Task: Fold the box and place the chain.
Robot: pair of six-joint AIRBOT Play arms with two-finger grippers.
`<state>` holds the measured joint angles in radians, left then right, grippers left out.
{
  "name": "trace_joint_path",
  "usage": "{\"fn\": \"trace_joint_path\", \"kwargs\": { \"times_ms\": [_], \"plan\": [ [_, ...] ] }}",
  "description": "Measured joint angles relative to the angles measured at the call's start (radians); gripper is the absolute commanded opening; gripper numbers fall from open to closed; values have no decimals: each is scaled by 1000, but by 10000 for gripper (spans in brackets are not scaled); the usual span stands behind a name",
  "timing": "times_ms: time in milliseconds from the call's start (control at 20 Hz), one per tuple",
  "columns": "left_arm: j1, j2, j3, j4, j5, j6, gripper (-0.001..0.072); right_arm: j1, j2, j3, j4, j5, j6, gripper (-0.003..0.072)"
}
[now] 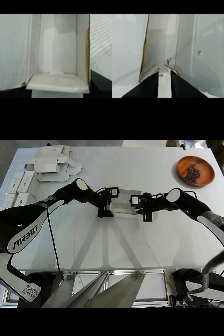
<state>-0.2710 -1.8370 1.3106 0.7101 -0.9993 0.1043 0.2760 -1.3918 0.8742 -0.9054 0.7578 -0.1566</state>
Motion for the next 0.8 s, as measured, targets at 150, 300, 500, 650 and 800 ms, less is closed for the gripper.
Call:
{"fn": "trace_joint_path", "kwargs": {
  "times_ms": [150, 300, 500, 650, 800],
  "plan": [
    [0, 0, 0, -2, 1, 0, 583, 3, 0, 0, 33, -19, -1, 326],
    [0, 0, 0, -3, 3, -1, 583, 4, 0, 0, 50, -37, -1, 396],
    [0, 0, 0, -3, 2, -2, 584, 4, 0, 0, 58, -51, -2, 394],
    [0, 0, 0, -3, 1, -3, 584, 4, 0, 0, 63, -61, -1, 90],
    [-1, 0, 0, -5, -3, 0, 584, 5, 11, 0, 67, -66, 1, 38]
  ]
}}
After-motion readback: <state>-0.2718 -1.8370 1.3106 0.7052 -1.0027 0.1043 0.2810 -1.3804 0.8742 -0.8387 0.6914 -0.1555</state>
